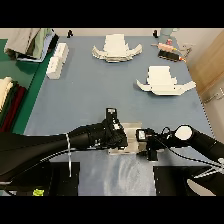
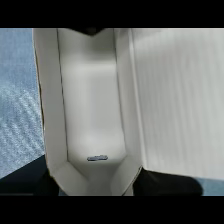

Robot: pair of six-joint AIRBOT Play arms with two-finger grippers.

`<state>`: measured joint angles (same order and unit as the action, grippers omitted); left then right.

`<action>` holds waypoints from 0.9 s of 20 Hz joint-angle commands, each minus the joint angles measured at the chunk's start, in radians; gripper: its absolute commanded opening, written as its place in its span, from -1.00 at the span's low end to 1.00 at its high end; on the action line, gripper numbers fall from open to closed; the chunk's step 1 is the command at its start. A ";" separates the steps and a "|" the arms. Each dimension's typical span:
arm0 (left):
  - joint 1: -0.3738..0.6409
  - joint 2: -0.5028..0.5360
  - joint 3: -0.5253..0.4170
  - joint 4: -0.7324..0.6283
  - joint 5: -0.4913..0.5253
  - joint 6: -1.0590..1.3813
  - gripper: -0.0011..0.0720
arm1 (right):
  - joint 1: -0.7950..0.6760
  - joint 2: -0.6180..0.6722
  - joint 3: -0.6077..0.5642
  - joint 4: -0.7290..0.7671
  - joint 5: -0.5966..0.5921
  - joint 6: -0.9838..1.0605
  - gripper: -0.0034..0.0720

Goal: Fold the box.

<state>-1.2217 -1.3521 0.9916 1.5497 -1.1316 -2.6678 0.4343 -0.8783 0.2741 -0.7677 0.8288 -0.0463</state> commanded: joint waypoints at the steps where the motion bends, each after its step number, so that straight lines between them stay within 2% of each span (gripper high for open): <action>1: 0.002 0.002 0.041 0.000 -0.075 0.014 0.83 | 0.000 0.000 0.001 0.000 0.000 0.001 0.44; 4: 0.002 0.002 0.072 0.000 -0.145 0.051 0.83 | 0.000 0.000 0.001 0.000 0.000 0.001 0.44; 9: 0.049 0.055 0.207 -0.001 -0.404 0.218 0.81 | 0.000 0.001 0.001 0.000 0.000 0.001 0.44; 10: 0.068 0.080 0.230 -0.001 -0.460 0.243 0.45 | 0.000 0.000 0.001 0.000 0.000 0.001 0.44; 12: 0.097 0.134 0.239 -0.002 -0.542 0.325 -0.95 | 0.000 0.000 0.001 0.000 0.000 0.001 0.44; 15: 0.131 0.174 0.235 -0.008 -0.594 0.467 -0.93 | 0.000 0.000 0.001 0.000 0.000 0.001 0.44; 16: 0.148 0.174 0.230 -0.028 -0.581 0.515 -0.93 | 0.000 0.000 0.001 0.000 0.000 0.001 0.44; 18: 0.182 0.174 0.204 -0.092 -0.488 0.619 -0.93 | 0.000 0.001 0.001 0.000 0.000 0.001 0.44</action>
<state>-1.0801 -1.1938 1.2102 1.5215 -1.6573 -2.2105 0.4343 -0.8783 0.2741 -0.7677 0.8288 -0.0456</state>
